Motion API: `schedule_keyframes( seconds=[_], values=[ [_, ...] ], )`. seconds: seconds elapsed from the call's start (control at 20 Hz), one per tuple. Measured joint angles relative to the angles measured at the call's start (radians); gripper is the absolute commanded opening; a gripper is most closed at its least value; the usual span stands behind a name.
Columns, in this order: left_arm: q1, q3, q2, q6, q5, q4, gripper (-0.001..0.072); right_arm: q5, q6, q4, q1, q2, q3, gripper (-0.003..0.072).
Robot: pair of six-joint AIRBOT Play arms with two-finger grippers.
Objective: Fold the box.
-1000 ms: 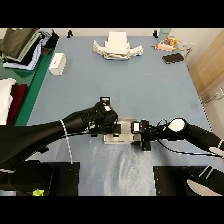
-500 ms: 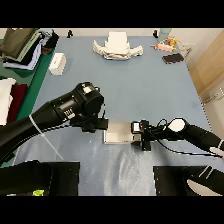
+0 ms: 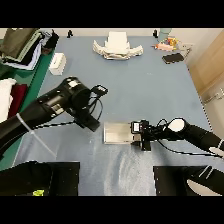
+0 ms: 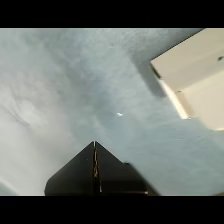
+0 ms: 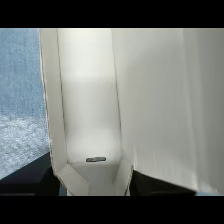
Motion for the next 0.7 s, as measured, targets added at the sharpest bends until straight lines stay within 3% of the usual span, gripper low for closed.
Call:
schedule_keyframes(
  seconds=[0.05,0.1,0.15,0.4,0.7],
  values=[
    [0.03,-0.037,0.018,0.111,0.04,-0.012,0.0016,0.0,0.0,0.0,0.0,0.0,0.0,0.0441],
    [0.068,-0.081,0.037,0.232,0.082,-0.046,0.0203,0.0,0.0,0.0,0.0,0.0,0.0,0.0441],
    [0.104,-0.123,0.052,0.339,0.119,-0.086,0.0657,0.0,0.0,0.0,0.0,0.0,0.0,0.0441],
    [0.234,-0.309,0.083,0.875,0.316,-0.351,0.0684,0.0,0.0,0.0,0.0,0.0,0.0,0.0441],
    [0.268,-0.466,0.077,1.348,0.529,-0.644,0.0684,0.0,0.0,0.0,0.0,0.0,0.0,0.0441]
  ],
)
